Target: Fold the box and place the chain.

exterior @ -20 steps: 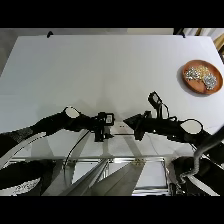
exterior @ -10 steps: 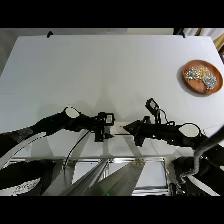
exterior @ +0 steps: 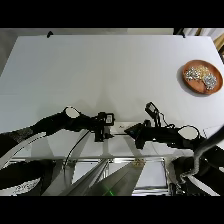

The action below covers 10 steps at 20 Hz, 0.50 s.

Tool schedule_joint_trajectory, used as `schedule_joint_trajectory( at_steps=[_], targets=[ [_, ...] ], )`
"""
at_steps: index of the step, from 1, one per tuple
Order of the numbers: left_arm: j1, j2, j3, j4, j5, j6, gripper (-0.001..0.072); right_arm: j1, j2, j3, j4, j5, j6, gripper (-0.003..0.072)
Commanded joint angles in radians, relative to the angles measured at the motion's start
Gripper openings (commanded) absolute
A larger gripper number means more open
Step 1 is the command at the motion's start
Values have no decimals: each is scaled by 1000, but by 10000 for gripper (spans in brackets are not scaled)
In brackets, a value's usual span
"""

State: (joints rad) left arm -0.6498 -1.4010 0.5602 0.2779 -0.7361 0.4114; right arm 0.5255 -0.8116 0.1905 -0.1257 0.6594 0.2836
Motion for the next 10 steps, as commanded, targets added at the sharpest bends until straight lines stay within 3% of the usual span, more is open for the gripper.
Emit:
schedule_joint_trajectory(
  at_steps=[1,10],
  targets=[
    [0,1,0,0,-1,0,31,1,-2,-27,-10,0,-1,12],
    [0,1,0,0,-2,0,31,1,-5,-62,-10,-28,0,12]
  ],
)
